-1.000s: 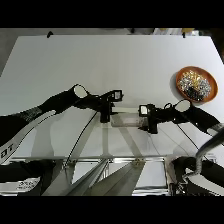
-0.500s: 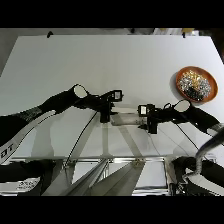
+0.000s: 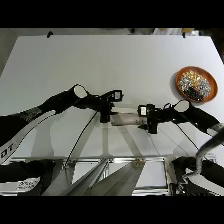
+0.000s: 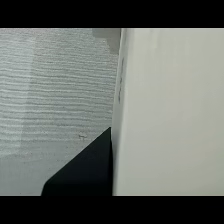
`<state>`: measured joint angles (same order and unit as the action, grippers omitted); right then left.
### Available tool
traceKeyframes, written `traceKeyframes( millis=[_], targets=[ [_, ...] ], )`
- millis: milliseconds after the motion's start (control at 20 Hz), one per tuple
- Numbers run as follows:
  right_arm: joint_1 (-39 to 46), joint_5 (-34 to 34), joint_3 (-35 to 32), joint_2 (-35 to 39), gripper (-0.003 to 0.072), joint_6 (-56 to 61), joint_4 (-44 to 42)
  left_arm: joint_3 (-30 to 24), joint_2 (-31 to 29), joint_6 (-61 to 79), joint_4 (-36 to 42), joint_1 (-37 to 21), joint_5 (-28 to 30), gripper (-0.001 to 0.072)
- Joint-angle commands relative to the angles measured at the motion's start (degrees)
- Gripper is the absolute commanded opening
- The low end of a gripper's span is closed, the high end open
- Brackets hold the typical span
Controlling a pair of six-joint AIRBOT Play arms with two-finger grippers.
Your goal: Fold the box and place the chain.
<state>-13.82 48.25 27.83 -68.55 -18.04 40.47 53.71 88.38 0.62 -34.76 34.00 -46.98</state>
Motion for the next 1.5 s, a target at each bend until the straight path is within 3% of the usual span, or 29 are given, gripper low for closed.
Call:
traceKeyframes(
  millis=[0,800,850,950,1150,1300,1450],
  targets=[
    [0.0,0.0,0.0,0.0,0.0412,0.0,0.2,0.0,0.0,0.0,0.0,0.0,0.0,0.0012],
    [0.0,0.0,0.0,0.0,0.0412,0.0,0.2,0.0,-1.6,-2.2,0.3,-0.1,-2.6,0.0014],
    [0.0,0.0,0.0,0.0,0.0412,0.0,0.2,0.0,-2.4,-2.2,-0.6,-0.1,-2.8,0.007],
    [0.0,0.0,0.0,0.0,0.0412,0.0,0.2,0.0,-4.6,-2.6,-3.7,-0.1,-3.1,0.0295],
    [0.0,0.0,0.0,0.0,0.0412,0.0,0.2,0.0,-8.8,-10.1,-13.0,-0.1,-6.0,0.0539],
    [0.0,0.0,0.0,0.0,0.0412,0.0,0.2,0.0,-12.3,-15.7,-19.0,-0.1,-11.5,0.0528],
    [0.0,0.0,0.0,0.0,0.0412,0.0,0.2,0.0,-16.3,-23.5,-22.1,-0.1,-15.1,0.0374]
  ],
)
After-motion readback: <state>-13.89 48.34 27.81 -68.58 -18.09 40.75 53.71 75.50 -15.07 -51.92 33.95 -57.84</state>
